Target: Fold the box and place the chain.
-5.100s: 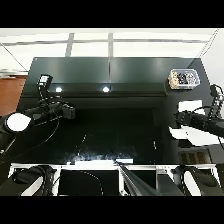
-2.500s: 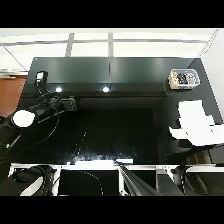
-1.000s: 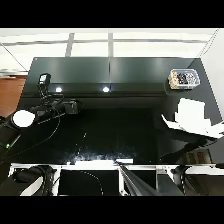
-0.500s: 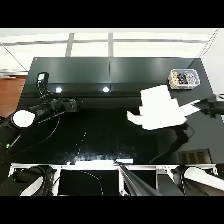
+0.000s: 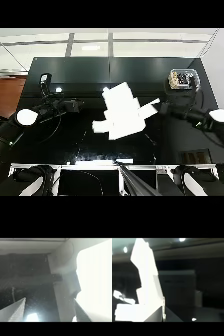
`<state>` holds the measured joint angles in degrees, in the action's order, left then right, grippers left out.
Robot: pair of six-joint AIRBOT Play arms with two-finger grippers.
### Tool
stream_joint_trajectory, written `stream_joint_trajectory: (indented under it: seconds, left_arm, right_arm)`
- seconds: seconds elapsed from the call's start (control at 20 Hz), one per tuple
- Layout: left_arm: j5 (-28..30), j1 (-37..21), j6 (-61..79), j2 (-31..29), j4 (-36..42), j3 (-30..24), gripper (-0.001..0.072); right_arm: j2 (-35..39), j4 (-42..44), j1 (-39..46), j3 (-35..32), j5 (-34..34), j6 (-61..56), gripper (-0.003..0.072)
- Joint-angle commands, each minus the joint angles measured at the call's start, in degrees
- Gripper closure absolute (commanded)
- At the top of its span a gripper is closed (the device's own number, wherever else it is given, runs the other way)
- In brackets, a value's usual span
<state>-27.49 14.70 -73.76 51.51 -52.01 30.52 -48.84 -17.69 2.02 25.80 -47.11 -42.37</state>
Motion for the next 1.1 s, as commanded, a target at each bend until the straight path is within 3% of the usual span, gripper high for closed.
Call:
stream_joint_trajectory:
  seconds: [0.0,0.2,0.4,0.55,0.7,1.05]
  left_arm:
    - [-3.04,0.09,-0.20,1.64,3.74,0.04,0.0005]
    - [-16.22,-1.36,4.98,8.66,15.63,0.04,0.0004]
    - [-25.66,-4.02,27.26,19.39,36.22,0.13,0.0004]
    - [-27.71,-3.08,31.43,27.12,39.19,2.82,0.0004]
    - [-34.18,-0.87,37.66,32.76,39.26,6.12,0.0005]
    - [-45.66,-2.29,50.99,40.02,38.99,9.88,0.0030]
  right_arm:
    - [7.08,1.14,-10.54,-6.62,11.74,3.87,0.0675]
    - [7.32,1.14,-16.09,-9.29,15.89,3.82,0.0675]
    - [7.32,1.16,-16.92,-9.29,15.82,3.82,0.0674]
    - [7.32,1.20,-16.92,-9.29,15.82,3.80,0.0674]
    - [7.34,1.25,-16.90,-9.29,16.17,3.74,0.0673]
    - [7.34,1.38,-16.90,-9.29,16.09,3.17,0.0673]
